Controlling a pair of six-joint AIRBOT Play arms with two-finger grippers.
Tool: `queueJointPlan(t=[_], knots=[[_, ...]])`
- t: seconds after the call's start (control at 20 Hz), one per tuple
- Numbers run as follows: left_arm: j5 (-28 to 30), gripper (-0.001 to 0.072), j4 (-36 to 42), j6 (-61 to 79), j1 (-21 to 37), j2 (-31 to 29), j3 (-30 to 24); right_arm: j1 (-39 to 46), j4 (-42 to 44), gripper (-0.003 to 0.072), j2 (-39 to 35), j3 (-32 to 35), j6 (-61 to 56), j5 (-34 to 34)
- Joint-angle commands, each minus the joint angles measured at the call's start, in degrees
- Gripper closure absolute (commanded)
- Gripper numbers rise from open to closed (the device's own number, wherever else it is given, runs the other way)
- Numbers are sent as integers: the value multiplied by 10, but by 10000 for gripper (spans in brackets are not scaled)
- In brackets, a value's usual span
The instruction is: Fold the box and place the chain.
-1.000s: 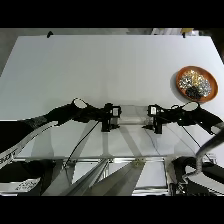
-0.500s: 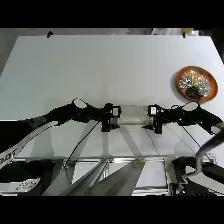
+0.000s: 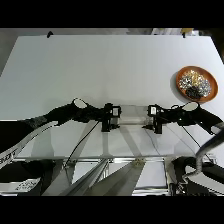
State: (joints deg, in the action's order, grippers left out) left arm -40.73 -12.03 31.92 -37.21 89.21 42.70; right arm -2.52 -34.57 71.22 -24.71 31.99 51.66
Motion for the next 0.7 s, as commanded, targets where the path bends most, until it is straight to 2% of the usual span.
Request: queueJointPlan(t=[0.0,0.05,0.1,0.15,0.25,0.55,0.65], knots=[[0,606,0,0,0,0,1,0,4,286,0,0,-17,3],[0,606,0,0,0,0,1,0,5,201,0,0,-37,3],[0,606,0,0,0,0,1,0,5,-34,-1,-1,-45,-2],[0,606,0,0,0,0,1,0,1,-11,-7,-1,-57,-2],[0,606,0,0,0,0,1,0,-19,-11,-30,-1,-85,-5],[0,606,0,0,0,0,1,0,-216,5,-130,-1,-313,2],[0,606,0,0,0,0,1,0,-259,43,-176,-1,-367,5]])
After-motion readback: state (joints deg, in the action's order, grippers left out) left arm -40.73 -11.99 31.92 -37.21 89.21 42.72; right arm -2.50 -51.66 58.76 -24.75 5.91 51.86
